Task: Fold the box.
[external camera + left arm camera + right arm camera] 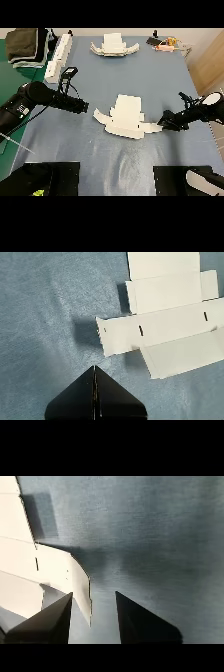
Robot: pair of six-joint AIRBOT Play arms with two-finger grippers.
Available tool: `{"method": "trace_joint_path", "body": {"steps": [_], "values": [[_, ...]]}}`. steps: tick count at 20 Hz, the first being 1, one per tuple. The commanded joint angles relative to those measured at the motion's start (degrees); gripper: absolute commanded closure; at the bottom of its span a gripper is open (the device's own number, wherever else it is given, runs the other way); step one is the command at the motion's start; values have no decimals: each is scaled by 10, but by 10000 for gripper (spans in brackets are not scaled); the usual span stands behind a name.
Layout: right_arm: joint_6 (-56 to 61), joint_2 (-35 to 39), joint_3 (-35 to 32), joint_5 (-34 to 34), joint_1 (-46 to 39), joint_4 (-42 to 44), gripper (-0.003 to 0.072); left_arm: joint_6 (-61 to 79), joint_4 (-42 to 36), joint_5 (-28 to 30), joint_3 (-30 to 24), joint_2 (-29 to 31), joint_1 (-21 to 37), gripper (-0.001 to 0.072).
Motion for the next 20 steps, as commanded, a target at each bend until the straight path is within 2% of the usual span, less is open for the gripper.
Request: {"method": "trace_joint_path", "body": {"steps": [1, 3, 4, 8, 9, 10, 11, 13, 16, 17, 18, 19, 20], "values": [[-47, -35, -1, 14, 1, 70, 282, 0, 0, 0, 0, 0, 0, 697], [-58, -51, -1, 17, 1, 102, 299, 0, 0, 1, 0, 0, 0, 697], [-63, -58, -1, 19, 3, 108, 380, 0, 0, 1, 0, 0, 0, 697], [-75, -72, -1, 6, 38, 107, 426, 0, 0, 1, 0, 0, 0, 697], [-75, -72, 0, -3, 47, 107, 471, 0, -2, 1, 0, 0, 0, 697], [-80, -72, 0, -13, 56, 107, 592, 0, -10, 2, 0, 0, 0, 696], [-89, -72, 0, -22, 61, 108, 672, 0, -11, 1, 0, 0, 0, 697], [-115, -71, 0, -28, 71, 108, 683, 0, -11, 0, 0, 0, 0, 696], [-196, -70, 0, 15, 85, 110, 684, -2, -24, -13, 0, 0, 1, 693], [-223, -64, -2, 25, 94, 109, 683, -10, -23, -19, 0, 0, 1, 541], [-242, -52, -8, 17, 104, 108, 684, -19, -23, -22, 0, 0, 1, 214], [-248, -40, -13, -3, 115, 105, 683, -29, -21, -21, 0, 0, 1, 179], [-248, -27, -18, -30, 124, 103, 684, -29, -21, -21, 0, 0, 1, 190]]}}
